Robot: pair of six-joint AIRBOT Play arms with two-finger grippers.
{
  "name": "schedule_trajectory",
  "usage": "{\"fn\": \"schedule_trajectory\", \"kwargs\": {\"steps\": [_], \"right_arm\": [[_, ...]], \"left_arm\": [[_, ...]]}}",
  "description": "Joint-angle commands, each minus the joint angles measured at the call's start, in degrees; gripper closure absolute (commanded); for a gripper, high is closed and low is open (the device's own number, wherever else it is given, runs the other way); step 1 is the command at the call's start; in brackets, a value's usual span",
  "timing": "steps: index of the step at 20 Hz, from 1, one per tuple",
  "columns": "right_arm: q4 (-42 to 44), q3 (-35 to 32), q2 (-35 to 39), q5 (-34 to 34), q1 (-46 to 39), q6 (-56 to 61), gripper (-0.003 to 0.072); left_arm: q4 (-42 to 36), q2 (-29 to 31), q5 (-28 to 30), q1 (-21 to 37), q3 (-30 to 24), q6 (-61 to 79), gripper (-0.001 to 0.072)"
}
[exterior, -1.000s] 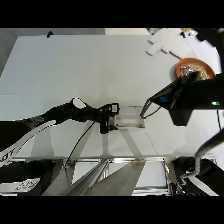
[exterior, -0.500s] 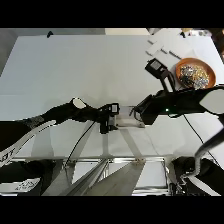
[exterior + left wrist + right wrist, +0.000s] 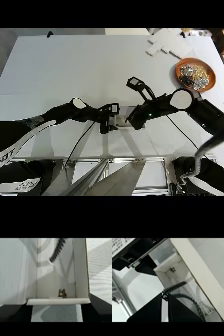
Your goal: Fold the box and place the chain.
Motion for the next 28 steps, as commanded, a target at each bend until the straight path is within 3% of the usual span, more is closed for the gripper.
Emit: {"fn": "schedule_trajectory", "kwargs": {"steps": [1,3,4,8,11,14,17,20,28], "right_arm": [[0.20,-0.13,-1.46,-2.08,1.20,0.46,0.0584],[0.22,-0.11,-1.40,-1.66,1.20,0.42,0.0428],[0.20,-0.04,-1.16,-1.22,1.20,0.42,0.0404],[-2.71,7.02,2.36,3.50,-0.44,2.34,0.0410],[-14.27,16.94,6.03,4.85,-5.40,10.93,0.0413],[-22.88,21.22,6.08,8.09,-12.94,15.52,0.0413],[-25.55,21.16,2.10,13.81,-21.68,16.94,0.0411],[-25.57,21.16,-4.50,13.84,-27.36,18.75,0.0411],[-27.50,21.14,-21.00,13.29,-28.92,24.90,0.0385]], "left_arm": [[0.00,0.04,0.02,0.00,-0.02,0.02,0.0611],[0.00,0.04,0.02,0.00,-0.02,0.02,0.0611],[0.00,0.04,0.02,0.00,-0.02,0.02,0.0611],[0.00,0.04,0.00,0.00,-0.02,0.02,0.0611],[0.00,0.04,0.02,0.02,-0.02,0.02,0.0611],[0.00,0.04,0.00,0.02,-0.02,0.02,0.0611],[0.00,0.04,0.00,0.02,-0.02,0.02,0.0611],[0.00,0.04,0.00,0.02,-0.02,0.02,0.0611],[0.00,0.04,0.02,0.02,-0.02,0.02,0.0611]]}}
